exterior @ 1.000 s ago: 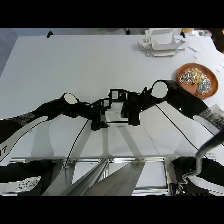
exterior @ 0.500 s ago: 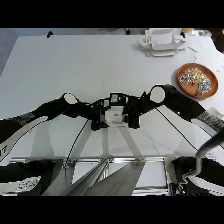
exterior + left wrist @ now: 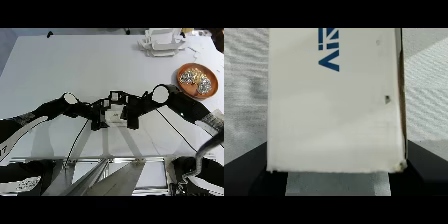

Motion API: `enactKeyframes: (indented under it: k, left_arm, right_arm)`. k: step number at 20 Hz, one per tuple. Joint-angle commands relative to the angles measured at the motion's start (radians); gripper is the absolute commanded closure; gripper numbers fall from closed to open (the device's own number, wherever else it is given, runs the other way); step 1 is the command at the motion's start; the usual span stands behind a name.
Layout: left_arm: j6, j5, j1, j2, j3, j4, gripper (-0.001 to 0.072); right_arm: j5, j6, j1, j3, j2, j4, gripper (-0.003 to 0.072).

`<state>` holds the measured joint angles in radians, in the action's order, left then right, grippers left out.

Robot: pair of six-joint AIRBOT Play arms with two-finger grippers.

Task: Fold the box and place the chain.

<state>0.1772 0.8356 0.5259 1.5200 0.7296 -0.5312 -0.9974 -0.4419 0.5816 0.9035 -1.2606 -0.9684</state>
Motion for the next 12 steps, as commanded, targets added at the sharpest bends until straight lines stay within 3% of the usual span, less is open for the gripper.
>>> enactKeyframes:
  k: [1,12]
  left_arm:
    - [0.0,-0.009,0.0,-0.001,0.0,0.0,0.0531]
    - [0.0,-0.009,0.0,-0.001,0.0,0.0,0.0531]
  right_arm:
    - [0.005,-0.031,0.001,-0.001,-0.03,-0.005,0.0675]
    - [0.006,-0.048,0.001,-0.077,-0.034,-0.03,0.0675]
